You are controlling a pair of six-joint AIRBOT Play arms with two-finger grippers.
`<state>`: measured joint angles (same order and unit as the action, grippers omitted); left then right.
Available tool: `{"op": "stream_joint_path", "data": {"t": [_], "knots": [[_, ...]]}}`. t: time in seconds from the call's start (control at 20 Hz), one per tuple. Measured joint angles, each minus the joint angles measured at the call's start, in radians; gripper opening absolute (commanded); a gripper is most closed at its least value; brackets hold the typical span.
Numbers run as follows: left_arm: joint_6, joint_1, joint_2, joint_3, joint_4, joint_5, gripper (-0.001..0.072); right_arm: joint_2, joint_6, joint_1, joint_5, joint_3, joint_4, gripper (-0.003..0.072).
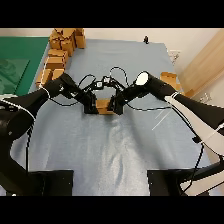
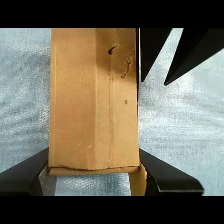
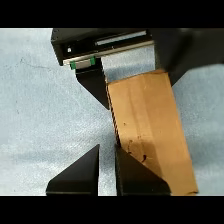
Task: Fold the box.
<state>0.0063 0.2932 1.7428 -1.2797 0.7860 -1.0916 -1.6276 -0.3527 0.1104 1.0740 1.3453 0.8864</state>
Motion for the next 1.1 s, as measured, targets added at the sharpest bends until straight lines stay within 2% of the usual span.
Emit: {"op": "stream_joint_path", "data": {"t": [0.4, 0.45, 0.6, 1.1], "knots": [[0.000, 0.000, 0.000, 0.000, 0.000, 0.000, 0.0199, 0.058, -0.042, -0.001, -0.003, 0.000, -0.015, 0.0138], [0.000, 0.000, 0.000, 0.000, 0.000, 0.000, 0.0199, 0.069, -0.049, -0.006, -0.009, 0.000, -0.020, 0.0003], [0.000, 0.000, 0.000, 0.000, 0.000, 0.000, 0.0199, 0.074, -0.077, -0.034, -0.022, 0.000, -0.051, 0.0007], [0.000, 0.000, 0.000, 0.000, 0.000, 0.001, 0.0199, -0.027, -0.089, -0.065, -0.127, 0.000, -0.216, 0.0006]]}}
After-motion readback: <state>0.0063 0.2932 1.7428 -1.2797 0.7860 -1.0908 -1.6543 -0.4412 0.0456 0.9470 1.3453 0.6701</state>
